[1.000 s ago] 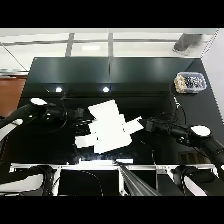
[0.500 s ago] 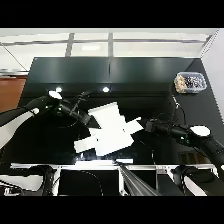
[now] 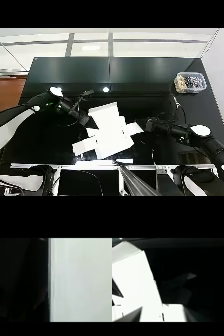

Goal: Fold the box and place the chain.

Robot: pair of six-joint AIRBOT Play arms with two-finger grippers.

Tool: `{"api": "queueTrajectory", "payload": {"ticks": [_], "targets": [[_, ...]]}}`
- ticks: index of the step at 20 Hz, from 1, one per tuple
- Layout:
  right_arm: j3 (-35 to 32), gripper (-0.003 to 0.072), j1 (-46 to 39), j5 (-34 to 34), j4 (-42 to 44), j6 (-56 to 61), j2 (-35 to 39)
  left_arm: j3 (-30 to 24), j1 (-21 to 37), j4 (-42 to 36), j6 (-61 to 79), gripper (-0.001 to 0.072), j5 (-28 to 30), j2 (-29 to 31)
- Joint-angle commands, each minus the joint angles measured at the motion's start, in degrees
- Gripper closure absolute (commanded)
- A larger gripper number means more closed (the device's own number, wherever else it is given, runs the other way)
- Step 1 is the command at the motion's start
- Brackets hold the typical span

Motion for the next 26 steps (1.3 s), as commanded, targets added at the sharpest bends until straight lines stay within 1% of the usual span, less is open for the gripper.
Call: {"api": "queueTrajectory", "payload": {"ticks": [1,2,4,6,7,9,11,13,15,16,20,26], "targets": [[3.8,0.0008,-3.1,4.3,-4.6,-0.9,0.0,-0.4,-0.3,1.6,0.3,0.0688,0.0,2.6],[6.2,0.0008,-4.3,8.0,-8.9,-1.7,0.0,-1.3,-0.7,1.9,0.5,0.0688,2.0,4.9],[11.7,0.0008,-5.4,15.4,-21.6,-2.2,0.0,-5.0,-2.4,1.7,6.1,0.0688,7.9,11.2],[14.6,0.0008,-5.4,19.1,-31.1,-2.3,0.0,-9.8,-5.1,0.7,19.6,0.0686,14.6,17.2],[14.8,0.0008,-5.3,19.7,-34.1,-2.3,0.0,-11.2,-6.3,0.8,26.8,0.0685,16.5,18.6],[14.8,0.0009,-4.5,19.8,-40.2,-3.9,0.0,-11.5,-8.3,0.8,37.5,0.0685,18.5,18.7],[14.8,0.0015,-2.2,19.7,-44.9,-6.8,0.0,-11.0,-10.1,1.1,39.3,0.0683,23.6,18.2],[14.8,0.0015,0.5,18.9,-45.7,-8.9,0.0,-10.9,-10.8,1.5,39.5,0.0683,29.4,17.1],[14.7,0.0015,3.5,16.8,-45.9,-10.9,0.0,-10.9,-10.8,1.5,41.4,0.0683,32.0,15.5],[14.7,0.0015,4.9,15.3,-46.1,-12.5,0.0,-10.9,-10.8,1.5,41.8,0.0683,32.6,14.8],[14.4,0.0015,10.2,9.0,-46.1,-14.5,0.0,-10.9,-10.8,1.5,42.1,0.0683,31.9,13.6],[9.9,0.0015,16.1,4.3,-46.0,-15.4,-2.3,-10.9,-11.8,1.8,39.5,0.0684,33.0,13.6]]}}
